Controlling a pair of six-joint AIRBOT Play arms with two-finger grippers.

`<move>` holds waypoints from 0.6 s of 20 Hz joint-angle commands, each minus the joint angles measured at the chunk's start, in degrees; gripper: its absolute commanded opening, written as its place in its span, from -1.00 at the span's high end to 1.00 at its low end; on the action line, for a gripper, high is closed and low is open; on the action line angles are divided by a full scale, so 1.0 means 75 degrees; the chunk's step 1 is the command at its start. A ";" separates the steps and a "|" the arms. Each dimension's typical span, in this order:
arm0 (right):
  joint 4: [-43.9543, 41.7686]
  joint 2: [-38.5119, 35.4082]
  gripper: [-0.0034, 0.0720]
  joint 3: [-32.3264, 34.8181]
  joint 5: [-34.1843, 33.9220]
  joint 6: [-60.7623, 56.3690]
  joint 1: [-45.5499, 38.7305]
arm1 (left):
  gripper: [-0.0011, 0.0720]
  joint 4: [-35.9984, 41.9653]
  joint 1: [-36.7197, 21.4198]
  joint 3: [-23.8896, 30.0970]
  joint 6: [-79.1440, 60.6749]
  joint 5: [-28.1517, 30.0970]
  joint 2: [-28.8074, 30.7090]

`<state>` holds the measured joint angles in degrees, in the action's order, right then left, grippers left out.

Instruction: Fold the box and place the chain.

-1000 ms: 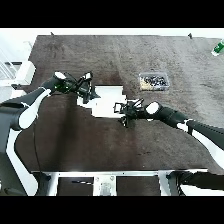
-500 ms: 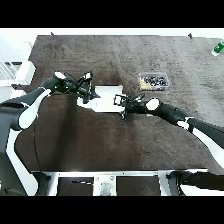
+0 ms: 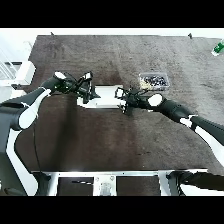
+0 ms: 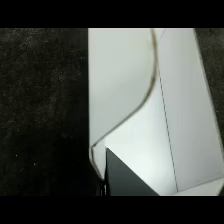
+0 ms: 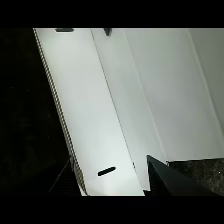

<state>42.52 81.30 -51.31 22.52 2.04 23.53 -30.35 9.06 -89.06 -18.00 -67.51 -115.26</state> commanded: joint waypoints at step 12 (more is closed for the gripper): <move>-0.0058 0.0694 -0.82 -0.0988 0.1437 0.0085 -0.0790 | 0.91 0.0000 0.0000 0.0003 -0.0003 -0.0006 -0.0006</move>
